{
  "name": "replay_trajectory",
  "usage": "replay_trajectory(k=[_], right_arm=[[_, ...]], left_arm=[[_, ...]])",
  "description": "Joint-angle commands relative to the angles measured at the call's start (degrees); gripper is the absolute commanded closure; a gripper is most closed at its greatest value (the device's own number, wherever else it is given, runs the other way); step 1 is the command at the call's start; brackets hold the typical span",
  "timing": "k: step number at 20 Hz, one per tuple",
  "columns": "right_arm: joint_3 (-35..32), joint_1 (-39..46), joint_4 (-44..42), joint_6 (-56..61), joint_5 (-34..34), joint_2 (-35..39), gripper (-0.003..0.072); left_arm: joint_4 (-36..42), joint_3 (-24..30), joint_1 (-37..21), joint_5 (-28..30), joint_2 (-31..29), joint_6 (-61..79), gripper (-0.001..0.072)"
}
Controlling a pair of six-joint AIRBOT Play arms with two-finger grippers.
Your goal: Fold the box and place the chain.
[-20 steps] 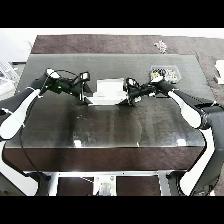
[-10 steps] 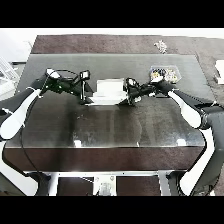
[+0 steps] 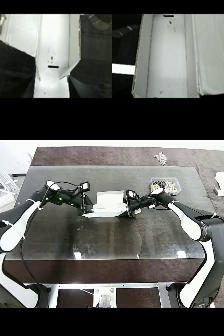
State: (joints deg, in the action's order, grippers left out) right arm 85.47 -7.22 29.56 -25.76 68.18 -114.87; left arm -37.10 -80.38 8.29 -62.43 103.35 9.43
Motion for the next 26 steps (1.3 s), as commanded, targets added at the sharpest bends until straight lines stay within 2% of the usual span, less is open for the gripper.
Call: replay_trajectory(k=[1,2,3,4,10,12,14,15,16,21,22,23,24,26], right_arm=[[0.02,-0.07,-0.02,0.0,0.02,0.0,0.0094],[0.02,-0.07,-0.02,0.0,0.02,0.0,0.0094],[0.02,-0.07,-0.02,0.0,0.02,0.0,0.0094],[0.02,-0.07,-0.02,0.0,0.02,0.0,0.0094],[0.02,-0.07,0.0,0.0,0.02,0.0,0.0094],[0.02,-0.07,0.0,0.0,0.02,0.0,0.0094],[0.02,-0.07,-0.02,0.0,0.02,0.0,0.0094],[0.02,-0.07,-0.02,0.0,0.02,0.0,0.0094],[0.02,-0.07,0.0,0.0,0.02,0.0,0.0094],[0.02,-0.07,-0.02,0.0,0.02,0.0,0.0094],[0.02,-0.07,0.0,0.0,0.02,0.0,0.0094],[0.02,-0.07,0.0,0.0,0.02,0.0,0.0094],[0.02,-0.07,0.0,0.0,0.02,0.0,0.0094],[0.02,-0.07,-0.02,0.0,0.02,0.0,0.0094]], left_arm=[[0.24,-0.02,0.0,0.39,0.39,0.02,0.0247],[0.98,-0.02,0.0,0.22,0.57,0.0,0.0248],[2.01,-0.02,0.0,0.11,0.81,0.02,0.0385],[2.69,-0.02,0.02,0.22,0.96,0.35,0.0462],[1.79,-0.02,1.4,1.51,1.18,1.77,0.0461],[-4.26,-0.04,1.77,5.86,1.18,1.2,0.046],[-5.42,-0.24,0.55,9.05,1.16,-0.15,0.0458],[-5.33,-0.74,-0.17,8.98,1.14,-0.24,0.0376],[-4.96,-1.46,-0.61,8.87,1.11,-1.03,0.0239],[-5.92,-3.23,-1.25,3.23,1.14,1.42,0.0223],[-6.86,-3.23,-1.25,2.14,1.14,1.29,0.02],[-7.43,-3.21,-1.25,1.03,1.14,1.18,0.0083],[-7.78,-3.23,-1.25,0.28,1.14,0.72,0.0045],[-7.61,-3.21,-0.87,-2.14,1.14,0.0,0.0045]])
